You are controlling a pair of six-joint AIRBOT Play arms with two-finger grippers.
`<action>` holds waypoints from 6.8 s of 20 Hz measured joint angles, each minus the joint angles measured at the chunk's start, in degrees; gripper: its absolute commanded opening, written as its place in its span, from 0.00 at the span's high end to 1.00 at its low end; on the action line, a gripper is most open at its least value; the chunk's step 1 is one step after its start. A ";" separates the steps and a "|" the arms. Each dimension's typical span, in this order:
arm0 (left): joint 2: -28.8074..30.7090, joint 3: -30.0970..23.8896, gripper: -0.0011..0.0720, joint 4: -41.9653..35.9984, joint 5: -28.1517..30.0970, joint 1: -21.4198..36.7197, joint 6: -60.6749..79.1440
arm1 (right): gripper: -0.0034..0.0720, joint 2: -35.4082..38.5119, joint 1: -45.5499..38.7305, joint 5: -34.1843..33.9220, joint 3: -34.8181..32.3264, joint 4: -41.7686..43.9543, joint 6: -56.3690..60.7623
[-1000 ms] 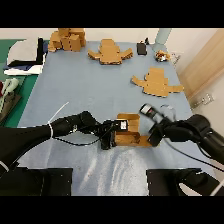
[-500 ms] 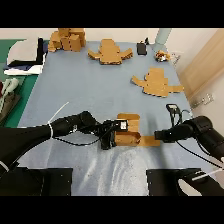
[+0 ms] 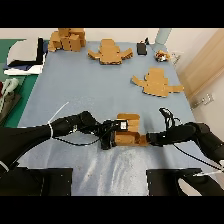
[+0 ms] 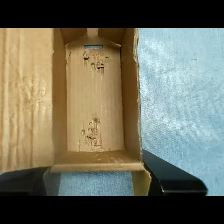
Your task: Fold the box.
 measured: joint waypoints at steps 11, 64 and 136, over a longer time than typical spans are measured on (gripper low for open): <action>0.00 0.00 0.25 -0.04 0.00 0.00 0.00 | 0.56 5.64 -0.02 -3.26 2.27 8.02 -3.28; 0.00 0.00 0.25 -0.11 -0.17 0.00 0.04 | 0.34 -28.20 35.65 -15.50 27.85 -28.02 55.17; 0.00 0.00 0.25 -0.04 -0.02 0.00 0.00 | 0.23 8.81 43.19 21.68 0.31 -25.97 -31.04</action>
